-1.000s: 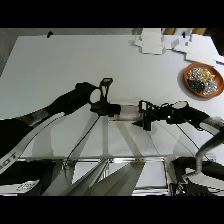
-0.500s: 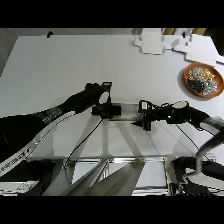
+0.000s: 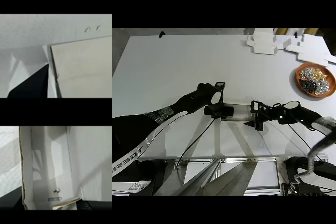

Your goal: Fold the box and place the chain.

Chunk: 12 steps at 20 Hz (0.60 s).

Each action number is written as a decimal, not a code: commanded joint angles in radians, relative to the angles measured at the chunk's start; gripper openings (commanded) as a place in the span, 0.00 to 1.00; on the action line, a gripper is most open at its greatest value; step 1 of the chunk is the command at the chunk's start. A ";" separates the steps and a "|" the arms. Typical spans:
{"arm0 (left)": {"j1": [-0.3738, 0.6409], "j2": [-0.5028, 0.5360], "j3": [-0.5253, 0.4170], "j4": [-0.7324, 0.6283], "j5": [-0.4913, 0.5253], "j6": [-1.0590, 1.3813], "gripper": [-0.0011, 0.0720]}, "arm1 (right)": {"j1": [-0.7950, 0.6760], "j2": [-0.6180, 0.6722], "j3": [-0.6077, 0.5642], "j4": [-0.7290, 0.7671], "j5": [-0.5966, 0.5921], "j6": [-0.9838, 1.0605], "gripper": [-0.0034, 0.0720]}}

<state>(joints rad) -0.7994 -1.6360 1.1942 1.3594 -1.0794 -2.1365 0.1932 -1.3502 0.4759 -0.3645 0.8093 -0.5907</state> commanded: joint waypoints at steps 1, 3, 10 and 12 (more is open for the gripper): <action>0.000 0.011 0.001 -0.002 -0.007 0.032 0.34 | 0.000 0.000 0.000 0.002 0.002 0.003 0.44; 0.004 0.032 0.001 -0.029 -0.021 0.118 0.50 | 0.000 0.000 0.000 0.002 0.002 0.003 0.44; 0.100 0.222 0.001 -0.067 -0.158 0.409 0.50 | 0.000 0.000 0.000 0.002 0.002 0.003 0.44; 0.134 0.296 -0.006 -0.068 -0.240 0.539 0.53 | 0.000 0.000 0.000 0.002 0.002 0.003 0.44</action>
<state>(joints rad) -0.7078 -1.4281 1.1927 1.2980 -1.2148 -1.7599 0.1932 -1.3502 0.4759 -0.3626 0.8112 -0.5880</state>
